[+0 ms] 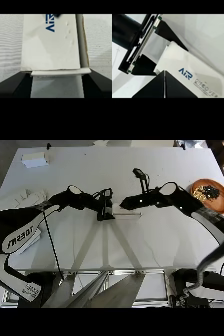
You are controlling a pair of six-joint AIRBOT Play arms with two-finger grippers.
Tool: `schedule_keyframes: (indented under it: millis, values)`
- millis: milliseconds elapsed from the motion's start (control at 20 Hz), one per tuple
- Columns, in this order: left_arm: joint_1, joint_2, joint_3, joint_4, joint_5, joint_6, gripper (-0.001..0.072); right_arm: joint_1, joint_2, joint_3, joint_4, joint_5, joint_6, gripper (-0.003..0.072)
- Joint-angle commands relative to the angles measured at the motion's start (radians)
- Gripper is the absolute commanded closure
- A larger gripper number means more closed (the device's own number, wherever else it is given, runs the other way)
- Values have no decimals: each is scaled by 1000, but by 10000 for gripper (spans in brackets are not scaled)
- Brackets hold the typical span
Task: Fold the box and place the chain.
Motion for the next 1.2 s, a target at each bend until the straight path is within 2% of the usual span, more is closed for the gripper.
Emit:
schedule_keyframes:
  millis: [0, 250, 500, 800, 1150]
  values:
    - [0, 0, 0, 2, 1, 0, 428, -90, 37, 0, -2, 45, -29, 677]
    - [0, 0, 0, 2, 1, 0, 428, -213, 8, -13, -66, 170, -29, 679]
    - [0, 0, 0, 2, 1, 0, 428, -214, -90, -19, -44, 250, -65, 681]
    - [0, 0, 0, 2, 1, 0, 428, -182, -203, -19, -42, 279, -66, 681]
    - [0, 0, 0, 2, 1, 0, 428, -177, -180, -18, -17, 293, -68, 679]
